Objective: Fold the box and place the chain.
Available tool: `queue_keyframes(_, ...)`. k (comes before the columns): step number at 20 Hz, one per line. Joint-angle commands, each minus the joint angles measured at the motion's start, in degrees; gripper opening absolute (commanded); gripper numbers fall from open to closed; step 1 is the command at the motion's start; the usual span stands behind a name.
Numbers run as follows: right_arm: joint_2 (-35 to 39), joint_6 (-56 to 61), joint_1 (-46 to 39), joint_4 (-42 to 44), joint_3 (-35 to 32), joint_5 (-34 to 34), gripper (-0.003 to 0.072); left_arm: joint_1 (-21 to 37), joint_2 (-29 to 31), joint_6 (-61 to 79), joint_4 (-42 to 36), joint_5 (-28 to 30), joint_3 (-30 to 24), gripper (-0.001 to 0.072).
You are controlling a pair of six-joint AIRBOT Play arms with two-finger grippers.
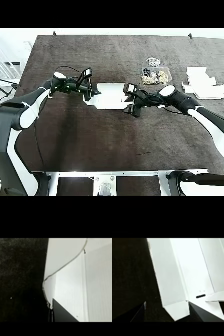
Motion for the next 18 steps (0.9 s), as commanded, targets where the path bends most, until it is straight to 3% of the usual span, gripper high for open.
queue_keyframes(1, -1.77, -0.83, 1.33, -0.76, -0.20, -3.63, 0.0616, -0.02, 0.00, 0.00, 0.02, 0.02, 0.04, 0.0019)
queue_keyframes(10, -3.65, -2.08, 2.12, 2.89, -0.20, -12.63, 0.0616, -0.02, 0.00, 0.00, 0.02, 0.00, 0.04, 0.0019)
queue_keyframes(18, -3.67, -2.08, 1.77, 4.83, 1.81, -14.51, 0.0616, -0.02, 0.00, 0.00, 0.02, 0.00, 0.04, 0.0020)
